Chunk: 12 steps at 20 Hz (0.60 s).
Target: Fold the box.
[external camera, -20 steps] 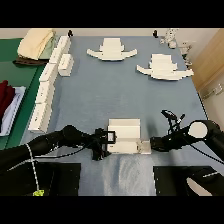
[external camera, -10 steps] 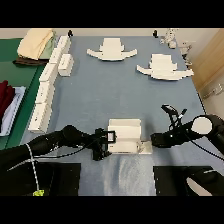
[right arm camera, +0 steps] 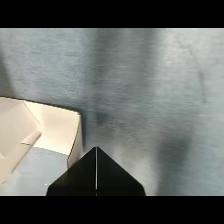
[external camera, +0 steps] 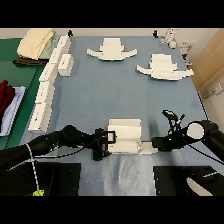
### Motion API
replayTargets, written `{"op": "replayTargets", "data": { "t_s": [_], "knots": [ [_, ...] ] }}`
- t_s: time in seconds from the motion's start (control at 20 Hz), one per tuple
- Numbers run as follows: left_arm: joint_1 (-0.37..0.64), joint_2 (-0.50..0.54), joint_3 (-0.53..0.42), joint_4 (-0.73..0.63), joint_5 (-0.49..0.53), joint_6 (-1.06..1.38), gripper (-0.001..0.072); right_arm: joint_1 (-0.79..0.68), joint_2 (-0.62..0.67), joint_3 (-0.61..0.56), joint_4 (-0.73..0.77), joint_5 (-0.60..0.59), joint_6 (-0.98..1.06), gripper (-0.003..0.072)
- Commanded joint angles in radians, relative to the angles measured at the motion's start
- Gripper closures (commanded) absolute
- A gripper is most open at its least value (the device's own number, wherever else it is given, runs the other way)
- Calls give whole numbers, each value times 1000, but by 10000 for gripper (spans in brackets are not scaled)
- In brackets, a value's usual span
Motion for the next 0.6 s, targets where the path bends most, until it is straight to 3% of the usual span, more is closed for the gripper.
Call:
{"op": "replayTargets", "data": {
  "t_s": [0.0,0.55],
  "knots": [
    [0,0,0,0,1,0,257,0,-4,-28,120,-56,-52,685],
    [0,0,0,0,1,0,257,0,2,-4,192,-33,-82,685]
  ]
}}
